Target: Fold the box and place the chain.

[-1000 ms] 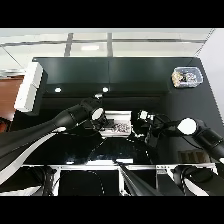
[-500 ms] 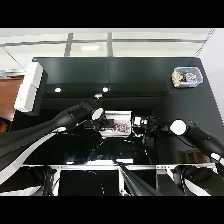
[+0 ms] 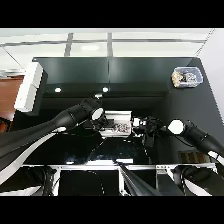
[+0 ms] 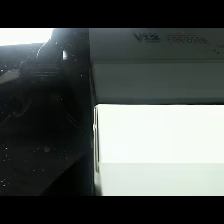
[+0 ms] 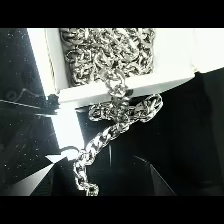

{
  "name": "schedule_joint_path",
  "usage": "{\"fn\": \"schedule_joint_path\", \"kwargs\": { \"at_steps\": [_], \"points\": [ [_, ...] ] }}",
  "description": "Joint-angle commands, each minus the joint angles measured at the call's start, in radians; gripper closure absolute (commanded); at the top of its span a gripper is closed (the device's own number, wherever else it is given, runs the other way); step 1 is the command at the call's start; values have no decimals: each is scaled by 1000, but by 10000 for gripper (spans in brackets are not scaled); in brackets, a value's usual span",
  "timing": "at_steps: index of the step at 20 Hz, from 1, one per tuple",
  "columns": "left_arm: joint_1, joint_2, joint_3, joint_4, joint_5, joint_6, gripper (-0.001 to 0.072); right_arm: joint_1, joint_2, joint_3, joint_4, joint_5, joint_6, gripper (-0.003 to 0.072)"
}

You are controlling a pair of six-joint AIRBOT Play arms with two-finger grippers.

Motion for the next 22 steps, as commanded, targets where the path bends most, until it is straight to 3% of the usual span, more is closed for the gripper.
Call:
{"fn": "schedule_joint_path", "kwargs": {
  "at_steps": [1, 2, 5, 6, 7, 10, 13, 17, 22],
  "points": [
    [0, 0, 0, 0, 0, 0, 679, 0, -1, 0, -2, -9, -5, 230],
    [0, 0, 0, 0, 0, 0, 679, 0, -1, 0, -1, -10, -5, 279],
    [0, 0, 0, 0, 0, 0, 679, 0, -1, 0, 0, -9, -4, 288],
    [0, 0, 0, 0, 0, 0, 679, 0, -1, 1, 5, 1, -3, 524],
    [0, 0, 0, 0, 0, 0, 679, 0, -1, 1, 12, 0, -1, 664],
    [0, 0, 0, 0, 0, 0, 679, 0, 4, 4, 29, -1, 10, 670],
    [0, 0, 0, 0, 0, 0, 679, -5, 44, 39, -29, 10, 226, 670],
    [0, 0, 0, 0, 0, 0, 679, -51, 151, 151, -116, 158, 438, 670],
    [0, 0, 0, -4, 0, 0, 679, -203, 241, 364, 20, 346, 647, 670]
  ]
}}
